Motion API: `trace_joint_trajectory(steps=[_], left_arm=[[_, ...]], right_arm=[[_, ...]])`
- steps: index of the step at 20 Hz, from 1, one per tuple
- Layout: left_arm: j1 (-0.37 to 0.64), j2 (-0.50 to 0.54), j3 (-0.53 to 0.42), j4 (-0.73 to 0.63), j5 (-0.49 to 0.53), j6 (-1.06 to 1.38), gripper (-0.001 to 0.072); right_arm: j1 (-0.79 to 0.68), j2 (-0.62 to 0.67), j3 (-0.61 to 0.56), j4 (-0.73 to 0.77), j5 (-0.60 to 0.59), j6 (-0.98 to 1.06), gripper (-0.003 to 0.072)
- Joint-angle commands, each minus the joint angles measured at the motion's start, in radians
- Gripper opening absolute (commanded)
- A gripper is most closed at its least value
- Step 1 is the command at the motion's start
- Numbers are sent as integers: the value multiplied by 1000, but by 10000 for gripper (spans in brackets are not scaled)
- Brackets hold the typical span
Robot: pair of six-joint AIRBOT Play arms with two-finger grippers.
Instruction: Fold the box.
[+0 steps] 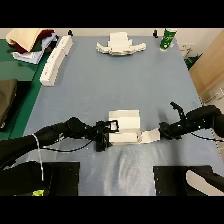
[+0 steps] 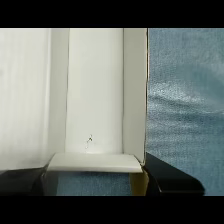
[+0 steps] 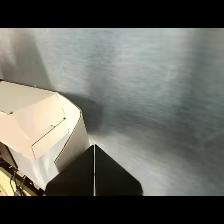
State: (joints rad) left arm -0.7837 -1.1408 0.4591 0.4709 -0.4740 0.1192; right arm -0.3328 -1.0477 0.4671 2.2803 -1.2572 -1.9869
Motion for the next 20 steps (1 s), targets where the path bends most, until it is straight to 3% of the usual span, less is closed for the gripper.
trace_joint_trajectory(steps=[1,10,11,13,14,17,18,19,20], left_arm=[[0,0,0,0,0,0,466],[0,0,0,0,0,0,466],[0,0,0,0,0,0,466],[0,0,0,0,0,0,466],[0,0,0,0,0,0,466],[0,0,0,0,0,0,466],[0,0,0,0,0,0,466],[0,0,0,0,0,0,466],[0,0,0,0,0,0,466]], right_arm=[[63,0,-1,18,37,-3,4],[136,34,53,82,34,35,5],[135,45,68,92,24,44,40],[142,58,87,100,0,63,275],[148,59,89,102,-6,68,311],[217,59,88,103,-2,68,312],[249,59,89,103,12,68,455],[280,58,89,98,34,68,542],[309,55,89,85,64,77,542]])
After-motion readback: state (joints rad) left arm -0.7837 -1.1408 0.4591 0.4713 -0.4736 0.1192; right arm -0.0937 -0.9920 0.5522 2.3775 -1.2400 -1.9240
